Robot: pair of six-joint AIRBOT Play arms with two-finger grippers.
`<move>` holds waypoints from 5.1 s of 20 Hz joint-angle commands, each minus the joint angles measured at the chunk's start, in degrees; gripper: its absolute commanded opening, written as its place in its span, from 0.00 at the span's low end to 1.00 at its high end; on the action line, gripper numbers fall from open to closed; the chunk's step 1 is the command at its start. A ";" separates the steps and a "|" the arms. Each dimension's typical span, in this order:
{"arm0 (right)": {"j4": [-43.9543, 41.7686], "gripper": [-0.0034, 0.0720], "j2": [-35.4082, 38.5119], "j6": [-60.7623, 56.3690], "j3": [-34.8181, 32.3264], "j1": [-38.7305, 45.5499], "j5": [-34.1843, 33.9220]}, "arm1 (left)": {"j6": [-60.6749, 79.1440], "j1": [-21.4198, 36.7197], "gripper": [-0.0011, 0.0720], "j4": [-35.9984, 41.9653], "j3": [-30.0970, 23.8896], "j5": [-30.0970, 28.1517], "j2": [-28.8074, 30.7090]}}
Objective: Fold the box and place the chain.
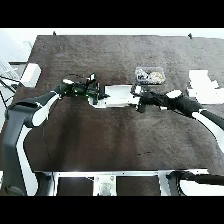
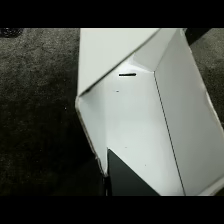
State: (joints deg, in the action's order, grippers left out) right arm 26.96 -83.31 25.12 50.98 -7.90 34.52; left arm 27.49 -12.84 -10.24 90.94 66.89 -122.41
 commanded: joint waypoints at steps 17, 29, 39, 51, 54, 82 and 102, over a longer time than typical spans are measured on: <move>0.70 0.97 -16.26 0.46 17.20 7.54 27.15 | 0.00 0.02 0.04 0.00 0.04 0.00 0.02; 3.26 0.97 -28.70 0.83 30.82 7.74 40.13 | 0.00 0.02 0.04 0.00 0.04 0.00 0.02; 1.88 0.97 -32.83 1.92 33.94 7.72 42.23 | 0.00 0.02 0.04 0.00 0.04 0.07 0.02; -0.61 0.97 -36.48 1.97 37.75 7.52 43.65 | 0.00 0.02 0.04 0.00 0.04 0.02 0.02; -0.59 0.97 -36.59 2.14 37.90 7.30 43.78 | 0.00 0.02 0.04 0.00 0.04 0.00 0.04; 1.14 0.82 -37.46 5.57 38.88 7.26 43.34 | 0.00 0.02 0.04 0.00 0.04 0.02 0.02; 0.04 0.82 -37.48 5.35 38.84 7.32 43.56 | 0.00 0.02 0.04 0.00 0.04 0.00 0.02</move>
State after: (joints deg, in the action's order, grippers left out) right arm 27.14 -120.81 30.57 89.82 -0.58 78.06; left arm 27.49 -12.80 -10.22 90.94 66.94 -122.41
